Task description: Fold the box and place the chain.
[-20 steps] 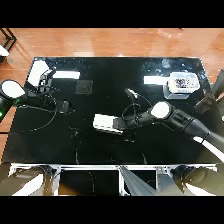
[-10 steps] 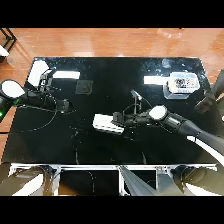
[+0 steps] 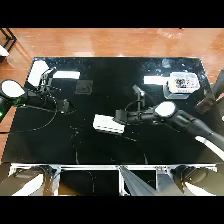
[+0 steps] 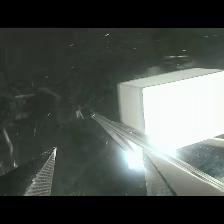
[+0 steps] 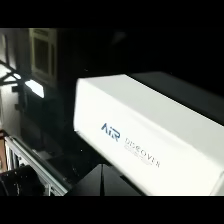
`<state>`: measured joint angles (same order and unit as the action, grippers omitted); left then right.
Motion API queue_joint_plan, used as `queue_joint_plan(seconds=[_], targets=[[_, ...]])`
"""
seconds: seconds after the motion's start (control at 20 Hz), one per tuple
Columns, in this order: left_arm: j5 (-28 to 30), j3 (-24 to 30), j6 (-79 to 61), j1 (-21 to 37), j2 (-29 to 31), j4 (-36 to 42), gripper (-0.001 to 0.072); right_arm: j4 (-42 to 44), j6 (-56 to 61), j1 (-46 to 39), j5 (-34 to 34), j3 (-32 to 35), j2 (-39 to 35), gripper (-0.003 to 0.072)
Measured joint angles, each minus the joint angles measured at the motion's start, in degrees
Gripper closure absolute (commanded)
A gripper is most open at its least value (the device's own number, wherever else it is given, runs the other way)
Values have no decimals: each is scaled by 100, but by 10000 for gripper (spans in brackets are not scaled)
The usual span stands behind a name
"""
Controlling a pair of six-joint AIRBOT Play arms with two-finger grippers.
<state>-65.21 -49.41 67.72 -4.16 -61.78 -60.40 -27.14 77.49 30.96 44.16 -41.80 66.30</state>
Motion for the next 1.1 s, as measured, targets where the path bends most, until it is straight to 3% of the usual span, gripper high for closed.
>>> queue_joint_plan(seconds=[0.3,0.6,0.8,1.1], targets=[[-101,-256,-2813,-826,-343,629,73,-1355,439,-960,723,-24,-1147,665],[225,-310,-5748,-2055,-804,898,67,-2643,1121,-1329,1222,24,-1447,665],[667,-315,-6603,-2511,-1235,1250,67,-2896,1281,-1377,1281,44,-1482,665],[831,-315,-7088,-2647,-1412,1412,67,-3001,1360,-1388,1220,44,-1491,665]])
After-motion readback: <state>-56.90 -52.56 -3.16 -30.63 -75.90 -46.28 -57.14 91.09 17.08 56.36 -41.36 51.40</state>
